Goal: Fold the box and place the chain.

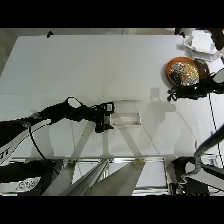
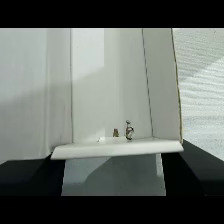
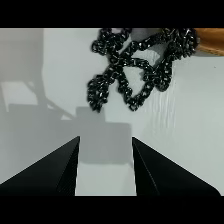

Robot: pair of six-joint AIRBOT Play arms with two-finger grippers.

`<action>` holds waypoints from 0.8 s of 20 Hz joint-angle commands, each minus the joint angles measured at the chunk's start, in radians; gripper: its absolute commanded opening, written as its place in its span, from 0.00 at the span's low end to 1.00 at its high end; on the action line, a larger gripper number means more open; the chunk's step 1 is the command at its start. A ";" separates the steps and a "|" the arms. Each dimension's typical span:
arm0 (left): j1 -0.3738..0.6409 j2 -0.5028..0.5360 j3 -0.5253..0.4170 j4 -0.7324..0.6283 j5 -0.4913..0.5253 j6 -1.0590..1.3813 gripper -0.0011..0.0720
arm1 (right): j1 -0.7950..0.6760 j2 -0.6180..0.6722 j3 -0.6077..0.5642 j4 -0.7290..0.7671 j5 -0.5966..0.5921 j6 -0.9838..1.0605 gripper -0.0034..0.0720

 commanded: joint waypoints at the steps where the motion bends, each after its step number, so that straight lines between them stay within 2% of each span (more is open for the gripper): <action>1: 0.000 -0.001 0.000 0.000 0.000 0.000 0.45 | 0.003 -0.111 -0.003 -0.006 -0.083 -0.029 0.54; 5: 0.000 -0.001 0.000 0.000 0.000 0.000 0.45 | 0.003 -0.129 -0.003 -0.006 -0.160 -0.044 0.53; 10: 0.000 -0.001 0.000 0.000 0.000 0.000 0.45 | 0.003 -0.185 -0.003 0.033 -0.150 -0.083 0.51; 11: 0.000 -0.001 0.000 0.000 0.000 0.000 0.45 | 0.003 -0.185 -0.003 0.051 -0.150 -0.100 0.45; 12: 0.000 -0.001 0.000 0.000 0.000 0.000 0.45 | 0.003 -0.185 -0.003 0.058 -0.150 -0.108 0.42; 14: 0.000 -0.001 0.000 0.000 0.000 0.000 0.45 | 0.003 -0.185 -0.003 0.058 -0.133 -0.114 0.26; 15: 0.000 -0.001 0.000 0.000 0.000 0.000 0.45 | 0.003 -0.185 -0.003 0.058 -0.120 -0.114 0.24; 16: 0.000 -0.001 0.000 0.000 0.000 0.000 0.45 | 0.003 -0.185 -0.003 0.060 -0.106 -0.123 0.10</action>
